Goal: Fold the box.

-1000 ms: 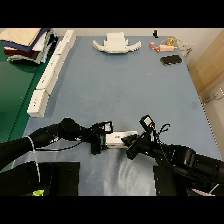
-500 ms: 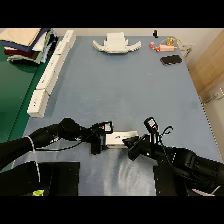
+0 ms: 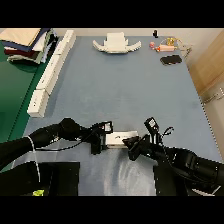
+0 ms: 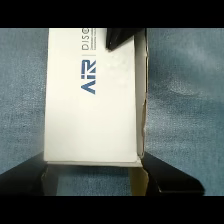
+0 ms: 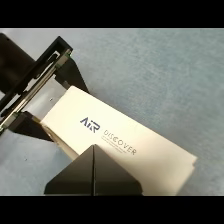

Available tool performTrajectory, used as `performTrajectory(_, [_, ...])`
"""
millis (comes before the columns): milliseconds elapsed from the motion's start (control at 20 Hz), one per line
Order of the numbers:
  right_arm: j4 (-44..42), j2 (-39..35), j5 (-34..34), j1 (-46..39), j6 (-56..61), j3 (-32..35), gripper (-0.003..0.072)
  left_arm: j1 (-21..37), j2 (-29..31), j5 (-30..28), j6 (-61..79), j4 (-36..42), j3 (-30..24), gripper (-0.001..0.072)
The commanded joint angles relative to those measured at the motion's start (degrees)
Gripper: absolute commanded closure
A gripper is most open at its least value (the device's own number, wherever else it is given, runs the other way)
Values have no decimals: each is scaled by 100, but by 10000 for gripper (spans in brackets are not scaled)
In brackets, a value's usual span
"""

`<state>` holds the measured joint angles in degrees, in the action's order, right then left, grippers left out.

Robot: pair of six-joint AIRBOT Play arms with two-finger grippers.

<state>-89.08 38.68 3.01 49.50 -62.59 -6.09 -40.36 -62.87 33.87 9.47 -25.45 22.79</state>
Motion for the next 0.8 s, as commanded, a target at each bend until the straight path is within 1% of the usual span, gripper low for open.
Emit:
performTrajectory(0, [627,-273,363,26,-44,-35,680,2,0,-2,7,-4,7,265])
performTrajectory(300, [1856,-289,350,26,-44,-24,676,2,0,-2,7,-4,7,265])
performTrajectory(350, [1996,-278,334,26,-44,-15,625,0,0,-2,7,-4,7,265])
performTrajectory(400, [2133,-225,337,26,-44,-15,622,0,0,-2,7,-4,7,265])
performTrajectory(500, [2218,-48,341,26,-46,-15,633,2,0,-2,7,-4,7,265])
performTrajectory(550, [2223,72,348,26,-44,-15,667,2,0,-2,7,-4,7,265])
performTrajectory(600, [2223,195,358,26,-46,-15,679,2,0,-2,7,-4,7,265])
performTrajectory(750, [2227,518,409,26,-153,-15,679,0,0,-2,7,-4,7,265])
